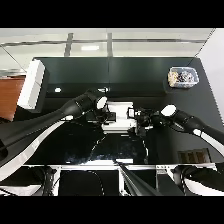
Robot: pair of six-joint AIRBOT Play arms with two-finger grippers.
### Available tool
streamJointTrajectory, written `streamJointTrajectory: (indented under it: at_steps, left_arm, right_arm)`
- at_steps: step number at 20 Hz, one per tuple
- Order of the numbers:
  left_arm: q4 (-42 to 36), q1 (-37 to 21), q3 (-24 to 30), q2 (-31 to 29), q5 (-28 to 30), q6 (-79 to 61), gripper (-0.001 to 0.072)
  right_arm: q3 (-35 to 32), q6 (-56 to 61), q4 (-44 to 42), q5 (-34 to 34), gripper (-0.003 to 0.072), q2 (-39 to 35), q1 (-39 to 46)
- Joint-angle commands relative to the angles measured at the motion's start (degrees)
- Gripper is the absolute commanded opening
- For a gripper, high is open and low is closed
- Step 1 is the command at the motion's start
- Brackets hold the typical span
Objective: Fold the box and place the chain.
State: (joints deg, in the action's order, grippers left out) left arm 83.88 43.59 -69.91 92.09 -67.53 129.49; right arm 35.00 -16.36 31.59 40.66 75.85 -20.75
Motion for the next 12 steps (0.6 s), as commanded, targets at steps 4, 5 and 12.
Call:
streamJointTrajectory:
  at_steps: [4, 5, 12]
  left_arm:
    - [-1.38, -0.04, 0.02, 0.35, 1.14, -0.04, 0.0026]
    - [-1.68, -0.04, 0.02, 0.35, 1.36, -0.04, 0.0025]
    - [-1.46, -0.07, -0.02, 0.33, 1.36, -0.07, 0.0026]
  right_arm:
    - [0.02, 0.0, -0.02, 0.02, 0.0126, -0.04, -0.07]
    - [0.02, 0.0, -0.02, 0.02, 0.0126, -0.07, -0.07]
    - [0.04, 3.28, 1.55, 1.09, 0.0697, -1.51, 0.11]
